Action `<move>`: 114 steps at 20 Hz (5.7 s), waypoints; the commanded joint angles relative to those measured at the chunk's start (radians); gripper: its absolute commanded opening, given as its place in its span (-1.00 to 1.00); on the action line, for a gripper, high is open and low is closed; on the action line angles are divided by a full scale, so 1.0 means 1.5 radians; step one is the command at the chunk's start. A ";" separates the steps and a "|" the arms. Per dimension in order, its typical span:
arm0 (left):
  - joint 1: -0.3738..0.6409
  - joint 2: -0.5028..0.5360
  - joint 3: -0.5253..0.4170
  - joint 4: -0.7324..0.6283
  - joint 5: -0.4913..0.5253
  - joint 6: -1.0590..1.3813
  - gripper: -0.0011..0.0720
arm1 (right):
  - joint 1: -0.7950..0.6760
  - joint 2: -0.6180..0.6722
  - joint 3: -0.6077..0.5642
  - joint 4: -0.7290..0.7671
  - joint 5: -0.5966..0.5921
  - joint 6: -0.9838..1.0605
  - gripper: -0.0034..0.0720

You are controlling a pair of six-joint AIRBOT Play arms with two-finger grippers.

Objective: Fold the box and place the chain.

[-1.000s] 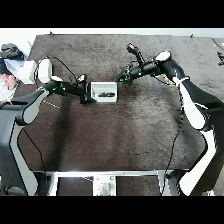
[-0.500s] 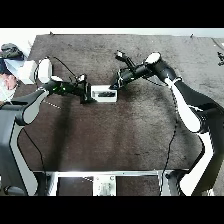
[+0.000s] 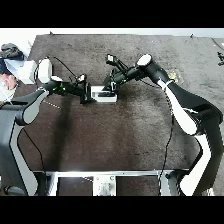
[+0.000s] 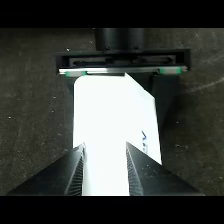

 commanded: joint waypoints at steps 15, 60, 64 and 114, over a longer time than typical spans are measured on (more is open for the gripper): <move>0.000 0.000 0.000 0.000 0.000 0.000 0.54 | -0.007 0.022 -0.024 -0.049 -0.026 0.092 0.20; 0.000 0.000 0.000 0.000 0.000 0.000 0.54 | 0.016 0.078 -0.142 -0.044 -0.229 -0.021 -0.18; 0.000 0.000 0.000 0.000 0.000 0.000 0.54 | 0.016 0.067 -0.142 -0.049 -0.203 -0.021 -0.65; 0.000 0.000 0.000 0.000 0.000 0.000 0.54 | -0.100 0.121 -0.145 0.212 -0.040 0.113 -0.89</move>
